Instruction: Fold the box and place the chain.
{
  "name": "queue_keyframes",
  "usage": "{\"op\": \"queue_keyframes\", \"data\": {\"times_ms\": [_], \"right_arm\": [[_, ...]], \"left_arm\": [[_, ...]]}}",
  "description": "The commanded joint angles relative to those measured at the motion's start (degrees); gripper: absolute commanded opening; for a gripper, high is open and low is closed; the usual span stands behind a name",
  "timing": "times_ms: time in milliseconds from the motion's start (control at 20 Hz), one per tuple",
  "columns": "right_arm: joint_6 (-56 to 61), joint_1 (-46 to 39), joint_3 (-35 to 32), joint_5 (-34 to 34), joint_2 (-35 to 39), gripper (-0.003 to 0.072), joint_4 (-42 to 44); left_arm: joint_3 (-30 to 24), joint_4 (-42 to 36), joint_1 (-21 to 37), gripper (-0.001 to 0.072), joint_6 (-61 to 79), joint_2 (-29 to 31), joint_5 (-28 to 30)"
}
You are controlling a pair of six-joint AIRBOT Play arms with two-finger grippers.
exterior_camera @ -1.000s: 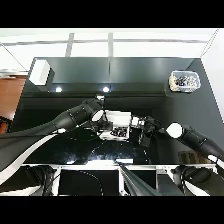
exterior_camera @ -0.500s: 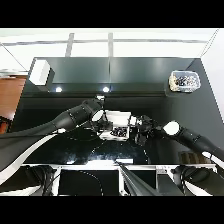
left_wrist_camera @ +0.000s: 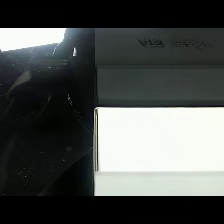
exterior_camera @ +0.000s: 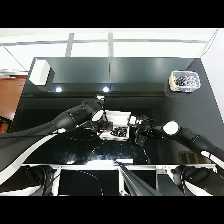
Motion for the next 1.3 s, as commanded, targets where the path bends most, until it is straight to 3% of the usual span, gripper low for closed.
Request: {"op": "queue_keyframes", "data": {"times_ms": [0, 200, 350, 450, 550, 650, 750, 800, 850, 950, 1100, 1250], "right_arm": [[3.4, -0.2, 0.1, 0.3, 1.2, 0.0011, -0.9], [18.2, -4.5, 1.0, 6.4, 9.9, 0.0011, -7.4], [38.0, -8.8, 6.1, 19.4, 18.2, 0.0011, -9.8], [47.2, -9.0, 10.1, 23.8, 20.7, 0.0012, -1.4], [47.7, -7.1, 10.5, 21.5, 19.9, 0.0013, 10.7], [47.7, -3.4, 10.5, 18.1, 17.1, 0.0021, 12.6], [47.7, -0.3, 10.5, 17.6, 13.5, 0.0231, 12.2], [47.7, 0.2, 10.5, 18.7, 12.5, 0.0291, 10.8], [48.0, 0.0, 10.5, 19.8, 12.6, 0.0291, 8.6], [50.9, -4.0, 11.9, 24.5, 13.7, 0.0291, 2.6], [51.8, -16.7, 15.7, 34.7, 17.9, 0.0288, -5.1], [51.8, -28.5, 17.0, 40.7, 21.2, 0.0288, -5.9]], "left_arm": [[0.0, 0.0, 0.0, 0.0030, 0.0, 0.0, 0.0], [0.0, 0.0, 0.0, 0.0030, 0.0, 0.0, 0.1], [0.0, 0.0, 0.0, 0.0030, 0.0, 0.0, 0.0], [0.0, 0.0, 0.0, 0.0030, 0.0, 0.0, 0.2], [0.0, 0.0, 0.0, 0.0030, 0.0, 0.0, 0.3], [0.0, 0.0, 0.0, 0.0030, 0.0, 0.0, 0.3], [0.0, 0.0, 0.0, 0.0030, 0.0, 0.0, 0.0], [0.0, 0.0, 0.0, 0.0030, 0.0, 0.0, 0.0], [0.0, 0.0, 0.0, 0.0029, 0.0, 0.0, 0.0], [0.0, 0.0, 0.0, 0.0029, -0.1, 0.0, -0.3], [0.0, -0.2, 0.0, 0.0029, -4.1, 0.0, -0.4], [0.0, -0.2, 0.0, 0.0029, -6.4, -0.1, -0.2]]}}
